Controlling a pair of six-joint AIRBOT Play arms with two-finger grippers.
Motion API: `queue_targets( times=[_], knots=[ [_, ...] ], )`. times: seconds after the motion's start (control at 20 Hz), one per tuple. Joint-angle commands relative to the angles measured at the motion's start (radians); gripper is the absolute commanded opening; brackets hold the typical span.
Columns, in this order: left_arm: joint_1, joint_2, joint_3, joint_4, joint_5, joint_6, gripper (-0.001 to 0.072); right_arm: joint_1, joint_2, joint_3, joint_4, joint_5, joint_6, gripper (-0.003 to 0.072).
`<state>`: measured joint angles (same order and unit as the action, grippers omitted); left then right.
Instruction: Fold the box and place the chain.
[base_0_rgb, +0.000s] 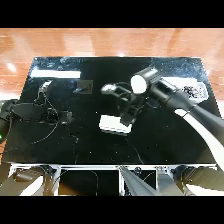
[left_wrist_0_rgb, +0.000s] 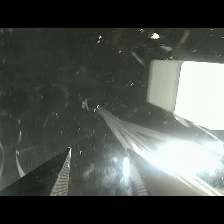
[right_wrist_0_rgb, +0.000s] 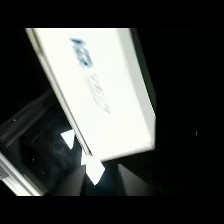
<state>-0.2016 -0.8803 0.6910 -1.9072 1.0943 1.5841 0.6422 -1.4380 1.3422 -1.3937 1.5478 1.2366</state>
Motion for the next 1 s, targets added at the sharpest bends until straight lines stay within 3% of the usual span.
queue_targets(
  times=[0.0, 0.05, 0.25, 0.35, 0.45, 0.5, 0.55, 0.7, 0.95],
  knots=[
    [0.0, -0.004, 0.021, -0.006, -0.028, 0.047, 0.0459, -0.125, 0.096, -0.129, 0.013, 0.012, 0.216, 0.0089],
    [0.0, -0.009, 0.033, -0.022, -0.034, 0.08, 0.0459, -0.151, 0.145, -0.219, 0.032, -0.043, 0.251, 0.0038],
    [-0.032, -0.117, 0.138, -0.132, -0.033, 0.368, 0.0458, -0.159, 0.296, -0.576, 0.219, -0.304, 0.357, 0.0037],
    [-0.083, -0.234, 0.243, -0.178, 0.037, 0.707, 0.0459, -0.137, 0.307, -0.665, 0.291, -0.343, 0.357, 0.0037],
    [-0.149, -0.357, 0.362, -0.188, 0.144, 0.947, 0.0463, -0.111, 0.307, -0.69, 0.297, -0.352, 0.366, 0.0037],
    [-0.183, -0.41, 0.414, -0.175, 0.174, 1.01, 0.052, -0.105, 0.307, -0.69, 0.3, -0.352, 0.369, 0.0037],
    [-0.217, -0.459, 0.46, -0.158, 0.187, 1.064, 0.063, -0.104, 0.307, -0.69, 0.299, -0.351, 0.37, 0.0037],
    [-0.281, -0.541, 0.528, -0.142, 0.185, 1.154, 0.0627, -0.12, 0.307, -0.69, 0.243, -0.329, 0.414, 0.0037],
    [-0.293, -0.562, 0.529, -0.139, 0.16, 1.308, 0.0627, -0.245, 0.307, -0.69, 0.226, -0.312, 0.42, 0.0037]
  ],
)
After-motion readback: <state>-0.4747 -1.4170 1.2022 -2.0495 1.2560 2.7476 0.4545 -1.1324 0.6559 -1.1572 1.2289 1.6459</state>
